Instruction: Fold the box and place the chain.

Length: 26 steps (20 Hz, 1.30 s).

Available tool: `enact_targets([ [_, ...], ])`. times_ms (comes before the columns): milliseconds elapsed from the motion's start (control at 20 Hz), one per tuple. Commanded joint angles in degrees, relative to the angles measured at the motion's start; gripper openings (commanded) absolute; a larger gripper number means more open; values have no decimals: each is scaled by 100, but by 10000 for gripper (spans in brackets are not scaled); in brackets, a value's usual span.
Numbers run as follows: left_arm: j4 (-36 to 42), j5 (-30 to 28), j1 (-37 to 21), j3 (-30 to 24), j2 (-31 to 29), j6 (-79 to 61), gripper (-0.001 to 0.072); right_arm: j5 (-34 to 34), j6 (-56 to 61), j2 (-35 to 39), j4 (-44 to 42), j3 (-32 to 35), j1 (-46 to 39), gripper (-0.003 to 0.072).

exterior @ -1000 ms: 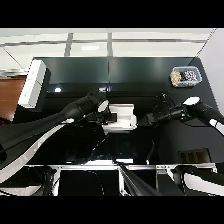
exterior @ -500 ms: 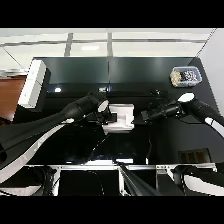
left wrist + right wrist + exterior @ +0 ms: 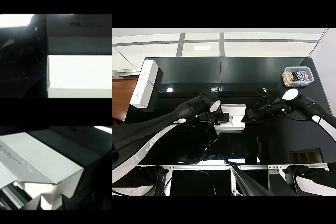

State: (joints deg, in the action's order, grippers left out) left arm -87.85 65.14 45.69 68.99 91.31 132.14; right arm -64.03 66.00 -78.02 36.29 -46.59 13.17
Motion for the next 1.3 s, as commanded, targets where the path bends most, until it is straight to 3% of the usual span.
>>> enact_targets([
  [0, 2, -17, -4, 4, 2, -11, 26, 337, 726, 2, 516, -177, 398, 253],
  [650, 0, -17, -9, 4, 2, -9, 26, 743, 4787, -63, 4380, -1088, 2173, 253],
  [1000, 0, -13, -9, 4, 0, -11, 26, 35, 5810, -404, 4979, -1250, 2350, 253],
  [1250, 2, -15, -9, 4, 0, -9, 27, 225, 6074, -422, 4927, -1252, 2476, 254],
])
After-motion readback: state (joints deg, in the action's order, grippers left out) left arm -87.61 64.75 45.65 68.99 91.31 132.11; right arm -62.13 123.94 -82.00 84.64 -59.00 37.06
